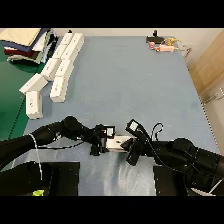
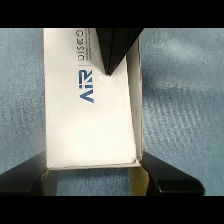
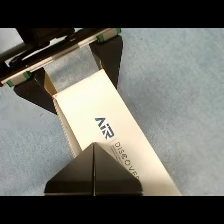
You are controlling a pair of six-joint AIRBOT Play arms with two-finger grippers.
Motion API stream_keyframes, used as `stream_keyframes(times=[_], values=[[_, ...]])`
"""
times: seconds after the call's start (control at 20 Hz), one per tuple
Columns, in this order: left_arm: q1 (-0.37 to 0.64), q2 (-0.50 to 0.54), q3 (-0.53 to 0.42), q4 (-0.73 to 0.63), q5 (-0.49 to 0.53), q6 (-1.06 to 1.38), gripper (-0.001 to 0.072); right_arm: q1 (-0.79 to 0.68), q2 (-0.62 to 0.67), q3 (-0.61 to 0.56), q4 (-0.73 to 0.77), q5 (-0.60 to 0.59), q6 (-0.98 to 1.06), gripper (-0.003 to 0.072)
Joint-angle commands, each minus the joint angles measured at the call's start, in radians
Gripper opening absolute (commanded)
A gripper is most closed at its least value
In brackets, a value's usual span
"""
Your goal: Fold the box.
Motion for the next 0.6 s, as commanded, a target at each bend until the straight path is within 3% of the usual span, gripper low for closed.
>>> stream_keyframes(times=[0.0, 0.35, 0.55], values=[[0.000, 0.001, 0.001, -0.001, 0.000, -0.001, 0.0506, 0.001, -0.001, -0.005, -0.001, -0.017, 0.002, 0.0001], [0.000, 0.001, 0.001, -0.001, 0.000, -0.001, 0.0506, 0.001, 0.004, -0.004, -0.001, -0.017, 0.001, 0.0002], [0.000, 0.001, 0.001, -0.001, 0.000, -0.001, 0.0506, 0.000, 0.072, 0.016, -0.011, -0.017, 0.002, 0.0002]])
